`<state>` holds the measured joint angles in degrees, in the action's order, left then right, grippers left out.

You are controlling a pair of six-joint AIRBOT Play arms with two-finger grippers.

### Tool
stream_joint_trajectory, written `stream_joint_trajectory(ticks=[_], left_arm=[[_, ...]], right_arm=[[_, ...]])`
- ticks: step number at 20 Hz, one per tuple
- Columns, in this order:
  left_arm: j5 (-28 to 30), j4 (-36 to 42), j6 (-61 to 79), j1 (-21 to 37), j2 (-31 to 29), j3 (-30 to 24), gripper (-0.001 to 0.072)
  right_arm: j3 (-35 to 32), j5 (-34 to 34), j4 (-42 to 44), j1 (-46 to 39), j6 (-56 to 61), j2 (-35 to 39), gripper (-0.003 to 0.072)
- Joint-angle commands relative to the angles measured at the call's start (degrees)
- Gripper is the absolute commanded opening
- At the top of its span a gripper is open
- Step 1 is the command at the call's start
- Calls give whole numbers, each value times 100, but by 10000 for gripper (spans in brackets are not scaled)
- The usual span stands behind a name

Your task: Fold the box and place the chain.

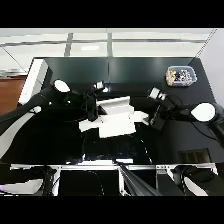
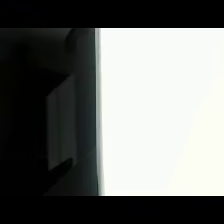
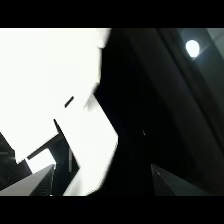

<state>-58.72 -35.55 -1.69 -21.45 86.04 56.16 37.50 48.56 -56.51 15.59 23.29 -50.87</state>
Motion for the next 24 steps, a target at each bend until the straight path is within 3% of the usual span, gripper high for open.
stream_joint_trajectory(ticks=[1, 6, 13, 16, 19, 24], left_arm=[[872, -35, 918, -267, 52, -264, 29], [1071, -442, 911, -476, 227, -264, 30], [1045, -431, 905, -483, 254, -264, 30], [1043, -431, 901, -483, 254, -264, 30], [1027, -431, 901, -483, 254, -264, 30], [1019, -433, 898, -483, 254, -264, 30]], right_arm=[[-310, -232, 24, 404, -968, -111, 705], [-767, -238, 271, 911, -1617, -424, 705], [-787, -407, 1161, 1314, -2559, -1025, 705], [-791, -942, 1263, 1502, -2583, -1235, 705], [-761, -1517, 1543, 1504, -2588, -1274, 705], [-393, -1239, 1449, 1069, -2570, -1237, 705]])
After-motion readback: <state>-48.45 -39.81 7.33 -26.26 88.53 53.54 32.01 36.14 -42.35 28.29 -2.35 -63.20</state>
